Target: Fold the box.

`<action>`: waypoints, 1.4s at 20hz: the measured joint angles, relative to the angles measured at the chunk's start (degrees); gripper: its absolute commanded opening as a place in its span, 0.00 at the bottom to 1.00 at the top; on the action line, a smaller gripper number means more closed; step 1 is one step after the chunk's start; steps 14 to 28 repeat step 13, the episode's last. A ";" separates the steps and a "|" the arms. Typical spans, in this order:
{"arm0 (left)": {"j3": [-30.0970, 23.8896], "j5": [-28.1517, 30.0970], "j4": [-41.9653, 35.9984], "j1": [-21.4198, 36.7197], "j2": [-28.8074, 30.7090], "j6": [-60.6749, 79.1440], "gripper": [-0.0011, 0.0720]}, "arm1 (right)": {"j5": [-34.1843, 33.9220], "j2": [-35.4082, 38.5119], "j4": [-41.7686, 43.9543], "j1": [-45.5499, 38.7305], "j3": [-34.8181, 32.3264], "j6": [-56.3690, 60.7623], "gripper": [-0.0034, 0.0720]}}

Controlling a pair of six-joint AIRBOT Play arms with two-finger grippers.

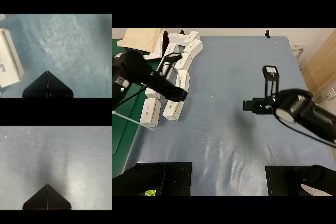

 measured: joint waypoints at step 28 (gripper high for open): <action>4.63 15.89 -2.36 -12.00 -12.37 -3.63 0.04 | 0.46 -21.90 23.12 -8.13 18.16 -15.58 0.05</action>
